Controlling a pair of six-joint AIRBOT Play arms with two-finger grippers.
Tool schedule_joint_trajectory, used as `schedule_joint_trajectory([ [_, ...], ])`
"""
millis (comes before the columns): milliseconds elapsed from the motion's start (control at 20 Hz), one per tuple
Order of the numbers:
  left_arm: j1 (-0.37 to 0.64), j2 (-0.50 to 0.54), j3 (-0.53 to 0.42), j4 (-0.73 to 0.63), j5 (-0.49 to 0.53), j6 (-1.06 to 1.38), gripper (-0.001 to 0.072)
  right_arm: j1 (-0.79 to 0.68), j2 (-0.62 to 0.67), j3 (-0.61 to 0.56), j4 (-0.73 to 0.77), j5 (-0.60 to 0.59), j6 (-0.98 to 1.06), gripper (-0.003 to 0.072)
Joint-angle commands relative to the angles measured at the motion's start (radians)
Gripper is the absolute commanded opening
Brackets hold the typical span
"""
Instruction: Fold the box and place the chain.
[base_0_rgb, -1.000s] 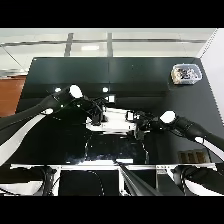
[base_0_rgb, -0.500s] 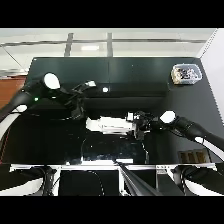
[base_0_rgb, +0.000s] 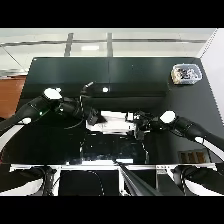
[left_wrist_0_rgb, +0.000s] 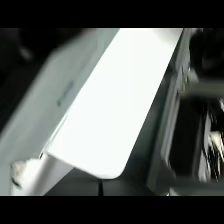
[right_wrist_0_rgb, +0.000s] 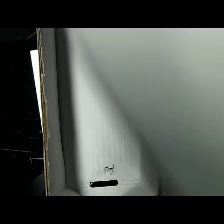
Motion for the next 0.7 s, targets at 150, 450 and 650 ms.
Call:
schedule_joint_trajectory([
  [150,-0.018,-0.029,-0.016,-0.018,0.333,0.067,0.0024,0.001,0.000,-0.001,0.000,0.000,0.000,0.0245],
  [450,-0.044,-0.123,-0.016,0.121,0.343,-0.004,0.0024,0.001,0.000,-0.001,0.001,-0.002,0.001,0.0245],
  [650,0.014,-0.059,0.017,0.147,0.288,-0.005,0.0023,0.001,0.000,-0.001,0.001,-0.002,0.001,0.0245],
])
